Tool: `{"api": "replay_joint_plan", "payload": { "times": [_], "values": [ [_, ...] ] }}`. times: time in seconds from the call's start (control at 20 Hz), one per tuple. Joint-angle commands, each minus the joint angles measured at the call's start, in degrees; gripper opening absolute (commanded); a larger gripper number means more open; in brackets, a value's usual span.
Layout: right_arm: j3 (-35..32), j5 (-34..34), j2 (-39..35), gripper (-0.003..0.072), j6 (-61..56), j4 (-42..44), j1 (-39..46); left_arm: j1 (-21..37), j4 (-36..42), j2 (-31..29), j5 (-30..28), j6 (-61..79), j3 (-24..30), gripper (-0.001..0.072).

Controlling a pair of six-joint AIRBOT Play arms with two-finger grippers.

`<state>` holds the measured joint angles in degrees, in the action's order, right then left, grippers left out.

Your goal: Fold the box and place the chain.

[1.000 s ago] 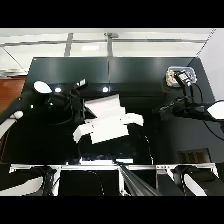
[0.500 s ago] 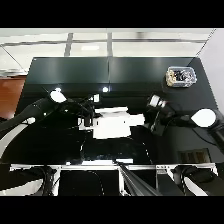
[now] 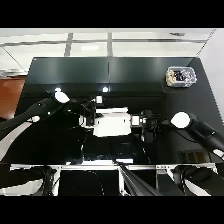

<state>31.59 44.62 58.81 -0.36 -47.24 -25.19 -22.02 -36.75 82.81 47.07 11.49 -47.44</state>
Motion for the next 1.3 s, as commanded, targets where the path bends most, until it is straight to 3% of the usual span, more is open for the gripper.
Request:
{"api": "replay_joint_plan", "payload": {
  "times": [0.0,0.4,0.5,0.75,1.05,1.25],
  "values": [
    [-0.1,-1.7,3.5,0.0707,3.1,1.2,-2.3,-0.1,-0.1,0.5,-0.1,0.1,-0.1,0.0027],
    [-0.1,-11.4,9.1,0.0707,6.0,10.0,-6.8,-0.1,-0.1,0.7,-0.1,0.1,-0.1,0.0028],
    [1.7,-7.2,9.1,0.0707,6.1,9.8,-5.1,-0.1,-0.1,0.7,-0.2,0.1,-0.1,0.0027],
    [5.1,-8.1,9.1,0.0707,8.0,11.5,0.1,-0.1,-0.1,0.7,-0.2,0.1,-0.1,0.0027],
    [5.2,-10.3,9.1,0.0707,12.3,12.3,0.5,-0.1,-0.1,0.7,-0.1,0.1,-0.1,0.0027],
    [5.2,-9.4,9.6,0.0707,18.0,21.1,3.3,-0.1,-0.1,0.7,-0.1,0.1,-0.1,0.0027]
  ]
}}
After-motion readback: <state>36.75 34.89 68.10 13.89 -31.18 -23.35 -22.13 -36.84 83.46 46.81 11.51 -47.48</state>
